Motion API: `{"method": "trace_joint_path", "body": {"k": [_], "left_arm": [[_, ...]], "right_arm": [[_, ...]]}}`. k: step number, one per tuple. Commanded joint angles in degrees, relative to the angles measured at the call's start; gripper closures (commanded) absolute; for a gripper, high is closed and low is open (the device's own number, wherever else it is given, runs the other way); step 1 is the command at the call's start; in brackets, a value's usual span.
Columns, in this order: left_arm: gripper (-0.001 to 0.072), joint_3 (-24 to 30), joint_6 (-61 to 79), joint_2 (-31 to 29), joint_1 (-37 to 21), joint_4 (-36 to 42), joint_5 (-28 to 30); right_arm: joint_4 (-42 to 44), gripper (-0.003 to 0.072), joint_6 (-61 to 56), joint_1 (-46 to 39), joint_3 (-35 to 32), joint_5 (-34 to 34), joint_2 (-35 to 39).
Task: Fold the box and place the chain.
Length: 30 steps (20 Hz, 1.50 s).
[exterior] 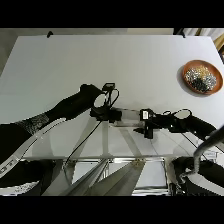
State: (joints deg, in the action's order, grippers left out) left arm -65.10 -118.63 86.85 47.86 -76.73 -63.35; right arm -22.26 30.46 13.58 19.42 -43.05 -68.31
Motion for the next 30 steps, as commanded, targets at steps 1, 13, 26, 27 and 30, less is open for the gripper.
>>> {"method": "trace_joint_path", "body": {"k": [1, 13, 26, 27, 30], "left_arm": [[0.0388, -0.02, -1.29, 1.27, 1.07, -1.42, 1.90], [0.0705, 0.00, -1.40, 5.44, 3.93, -2.25, 2.49], [0.0471, 0.00, -1.40, 5.44, 3.96, -2.16, 2.49], [0.0592, 0.00, -1.40, 5.44, 3.96, -2.16, 2.49], [0.0705, 0.00, -1.40, 5.44, 3.96, -2.16, 2.49]], "right_arm": [[0.02, 0.0279, -0.02, 0.02, -0.02, -0.02, -0.02], [0.02, 0.0279, -0.02, 0.02, -0.02, -0.02, -0.02], [0.02, 0.0279, 0.00, 0.02, -0.02, -0.02, -0.02], [0.02, 0.0279, 0.00, 0.02, -0.02, -0.02, -0.02], [0.02, 0.0279, -0.02, 0.02, -0.02, -0.02, -0.02]]}}
